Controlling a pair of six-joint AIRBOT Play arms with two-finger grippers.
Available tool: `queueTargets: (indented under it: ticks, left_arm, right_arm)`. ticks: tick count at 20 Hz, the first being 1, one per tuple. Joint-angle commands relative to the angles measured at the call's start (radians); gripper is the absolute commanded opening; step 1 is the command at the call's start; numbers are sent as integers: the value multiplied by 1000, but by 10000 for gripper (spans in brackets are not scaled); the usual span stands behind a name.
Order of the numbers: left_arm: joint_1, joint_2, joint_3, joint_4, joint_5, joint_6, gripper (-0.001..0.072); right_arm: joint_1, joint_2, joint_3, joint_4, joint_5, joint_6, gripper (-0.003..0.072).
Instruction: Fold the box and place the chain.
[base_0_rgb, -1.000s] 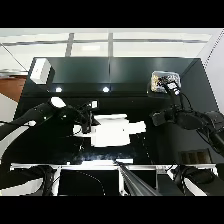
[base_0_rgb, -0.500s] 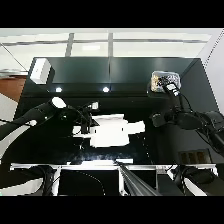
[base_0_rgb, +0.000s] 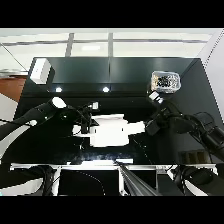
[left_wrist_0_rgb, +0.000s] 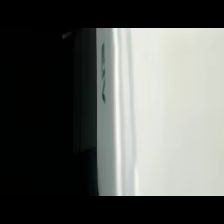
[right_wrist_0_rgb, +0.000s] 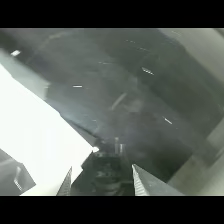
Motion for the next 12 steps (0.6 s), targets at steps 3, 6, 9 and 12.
queueTargets:
  ticks: [3,6,9,12]
  left_arm:
    - [-7,0,1,13,21,0,26]
    - [-14,-1,1,32,26,3,26]
    - [-14,-1,1,32,32,2,26]
    - [-14,-1,1,32,32,3,26]
  right_arm:
    - [103,-3,0,15,-2,-154,710]
    - [163,-5,0,32,-3,-303,708]
    - [166,-42,0,143,-57,-460,707]
    - [166,-87,0,317,-92,-686,707]
